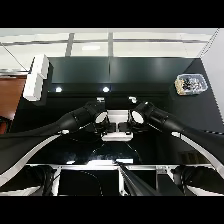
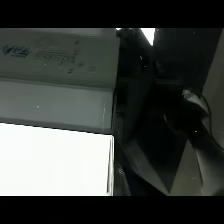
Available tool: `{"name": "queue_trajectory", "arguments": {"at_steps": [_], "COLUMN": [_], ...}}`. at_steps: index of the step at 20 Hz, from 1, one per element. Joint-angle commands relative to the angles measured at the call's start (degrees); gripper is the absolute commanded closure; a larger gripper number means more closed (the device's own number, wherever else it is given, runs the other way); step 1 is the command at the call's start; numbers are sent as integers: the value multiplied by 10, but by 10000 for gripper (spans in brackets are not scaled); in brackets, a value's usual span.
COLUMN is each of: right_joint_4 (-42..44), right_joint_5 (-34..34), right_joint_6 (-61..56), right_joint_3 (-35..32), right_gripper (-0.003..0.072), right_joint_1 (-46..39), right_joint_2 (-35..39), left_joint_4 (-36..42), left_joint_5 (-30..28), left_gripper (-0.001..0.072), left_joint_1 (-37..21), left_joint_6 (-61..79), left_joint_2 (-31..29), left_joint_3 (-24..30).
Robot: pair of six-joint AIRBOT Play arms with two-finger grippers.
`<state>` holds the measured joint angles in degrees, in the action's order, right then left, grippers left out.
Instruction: Fold the box and place the chain.
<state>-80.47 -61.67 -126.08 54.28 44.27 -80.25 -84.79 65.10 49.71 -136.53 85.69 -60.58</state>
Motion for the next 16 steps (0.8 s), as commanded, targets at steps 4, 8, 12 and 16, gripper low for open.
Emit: {"name": "queue_trajectory", "arguments": {"at_steps": [4,8,12,16], "right_joint_4": [0,-4,-7,-7], "right_joint_5": [3,-2,-13,-11], "right_joint_6": [-3,1,1,-2], "right_joint_3": [1,6,13,13], "right_gripper": [665,590,425,526], "right_joint_1": [7,7,7,7], "right_joint_2": [-5,-4,-4,-5], "left_joint_4": [0,0,0,0], "left_joint_5": [1,1,1,1], "left_gripper": [680,680,680,680], "left_joint_1": [0,0,0,0], "left_joint_6": [0,0,0,0], "left_joint_2": [0,0,0,0], "left_joint_3": [0,0,0,0]}}
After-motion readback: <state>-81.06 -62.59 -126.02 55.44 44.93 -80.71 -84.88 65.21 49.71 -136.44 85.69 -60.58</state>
